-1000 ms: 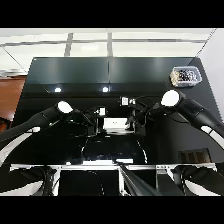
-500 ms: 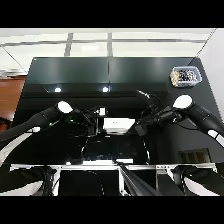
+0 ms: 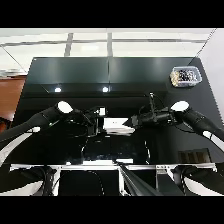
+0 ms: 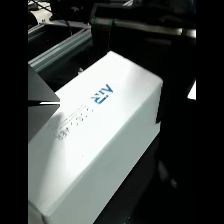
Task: Fold the box and place the chain.
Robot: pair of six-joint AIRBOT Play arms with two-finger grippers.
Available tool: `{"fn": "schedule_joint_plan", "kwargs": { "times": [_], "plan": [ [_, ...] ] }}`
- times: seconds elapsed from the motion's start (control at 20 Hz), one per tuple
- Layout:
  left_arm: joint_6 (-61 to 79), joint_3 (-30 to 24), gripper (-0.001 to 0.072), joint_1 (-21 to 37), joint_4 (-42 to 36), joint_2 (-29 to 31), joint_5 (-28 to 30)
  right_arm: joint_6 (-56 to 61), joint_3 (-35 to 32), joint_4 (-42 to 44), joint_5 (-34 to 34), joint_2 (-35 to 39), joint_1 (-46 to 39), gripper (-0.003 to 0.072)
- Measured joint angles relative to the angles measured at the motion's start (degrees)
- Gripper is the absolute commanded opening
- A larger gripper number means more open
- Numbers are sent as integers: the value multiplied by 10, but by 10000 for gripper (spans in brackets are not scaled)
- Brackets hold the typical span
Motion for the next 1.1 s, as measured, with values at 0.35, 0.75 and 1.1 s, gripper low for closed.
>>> {"fn": "schedule_joint_plan", "kwargs": {
  "times": [0.35, 0.75, 1.1],
  "plan": [
    [0, 0, 398, 0, 0, 0, 0, 34, -1, -53, -27, -12, 18, 25],
    [0, 0, 399, 0, 0, 0, 0, 43, 0, -71, -37, -13, 21, 25],
    [0, 1, 399, 0, -3, 0, 0, 43, 58, -85, 45, 28, -42, 25]
  ]
}}
